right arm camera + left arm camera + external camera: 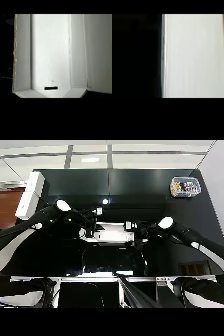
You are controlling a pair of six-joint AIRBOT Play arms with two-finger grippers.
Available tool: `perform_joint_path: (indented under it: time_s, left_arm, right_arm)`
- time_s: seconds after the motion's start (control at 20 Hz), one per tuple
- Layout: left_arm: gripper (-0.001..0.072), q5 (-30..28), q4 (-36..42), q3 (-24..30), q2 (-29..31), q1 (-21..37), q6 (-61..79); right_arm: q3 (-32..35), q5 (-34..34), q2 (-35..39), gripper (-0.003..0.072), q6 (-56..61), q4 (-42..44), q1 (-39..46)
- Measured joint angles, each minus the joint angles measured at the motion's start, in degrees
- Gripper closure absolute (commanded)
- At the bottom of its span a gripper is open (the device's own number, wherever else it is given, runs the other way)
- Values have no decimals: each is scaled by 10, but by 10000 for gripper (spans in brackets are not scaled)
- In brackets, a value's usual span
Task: Fold the box and place the chain.
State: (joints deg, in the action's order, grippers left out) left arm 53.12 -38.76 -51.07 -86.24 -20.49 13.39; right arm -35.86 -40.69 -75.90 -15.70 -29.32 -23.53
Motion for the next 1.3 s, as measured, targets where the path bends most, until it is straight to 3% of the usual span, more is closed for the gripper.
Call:
perform_joint_path:
  time_s: [0.85,0.9,0.95,1.15,1.2,1.3]
  left_arm:
    - [682,-2,0,0,0,0,0]
    - [679,-2,0,0,0,0,0]
    - [628,-2,0,0,0,0,0]
    - [3,-6,-2,0,5,0,-6]
    - [-4,0,-4,0,10,1,-14]
    - [-4,-5,-2,-1,24,5,-34]
  right_arm:
    - [-1,15,-5,-23,15,3,-2]
    - [-1,15,-5,49,15,3,-2]
    - [-1,15,-5,94,15,3,-2]
    - [-1,16,-5,95,16,3,-2]
    - [-1,15,-5,194,16,3,-2]
    - [-1,16,-5,209,16,3,-2]
